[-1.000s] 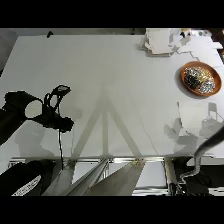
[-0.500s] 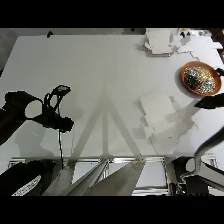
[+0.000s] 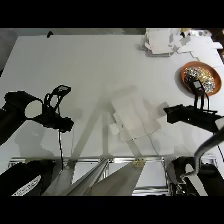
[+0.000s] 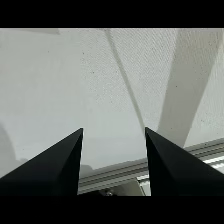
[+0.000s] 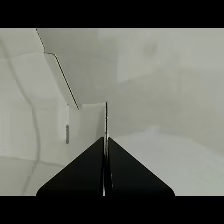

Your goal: Fold the box and place the chain.

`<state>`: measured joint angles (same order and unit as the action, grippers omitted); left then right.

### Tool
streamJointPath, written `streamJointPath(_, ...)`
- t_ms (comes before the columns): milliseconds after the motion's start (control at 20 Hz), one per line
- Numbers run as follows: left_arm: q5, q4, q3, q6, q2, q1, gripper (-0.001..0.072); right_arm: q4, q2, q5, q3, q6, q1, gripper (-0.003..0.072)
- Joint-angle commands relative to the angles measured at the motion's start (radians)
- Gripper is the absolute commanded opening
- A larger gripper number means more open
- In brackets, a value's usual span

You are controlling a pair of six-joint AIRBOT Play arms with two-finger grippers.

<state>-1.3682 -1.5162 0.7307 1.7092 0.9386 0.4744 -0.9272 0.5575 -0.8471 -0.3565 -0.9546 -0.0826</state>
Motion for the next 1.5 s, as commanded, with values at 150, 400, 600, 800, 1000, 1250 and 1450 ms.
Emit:
streamJointPath(150, 0.117, 0.029, -0.005, -0.010, 0.000, 0.000, 0.0430, -0.074, -0.119, 0.087, 0.101, -0.148, 0.157, 0.0016)
streamJointPath(400, 0.431, 0.202, -0.039, -0.190, 0.007, 0.000, 0.0573, -0.086, -0.119, 0.077, 0.101, -0.148, 0.160, 0.0017)
streamJointPath(600, 0.568, 0.782, -0.040, -0.711, 0.068, 0.000, 0.0570, -0.085, -0.119, 0.067, 0.101, -0.148, 0.160, 0.0018)
streamJointPath(800, 0.651, 0.942, -0.040, -0.857, 0.135, 0.000, 0.0571, -0.085, -0.119, 0.035, 0.101, -0.148, 0.160, 0.0018)
streamJointPath(1000, 0.602, 0.941, -0.040, -0.928, 0.261, 0.000, 0.0500, -0.085, -0.119, 0.032, 0.101, -0.148, 0.160, 0.0018)
streamJointPath(1250, 0.446, 1.094, -0.040, -1.154, 0.425, -0.035, 0.0636, -0.085, -0.119, 0.032, 0.101, -0.148, 0.160, 0.0018)
streamJointPath(1450, 0.422, 1.224, -0.040, -1.300, 0.518, -0.061, 0.0635, -0.085, -0.119, 0.031, 0.101, -0.148, 0.160, 0.0018)
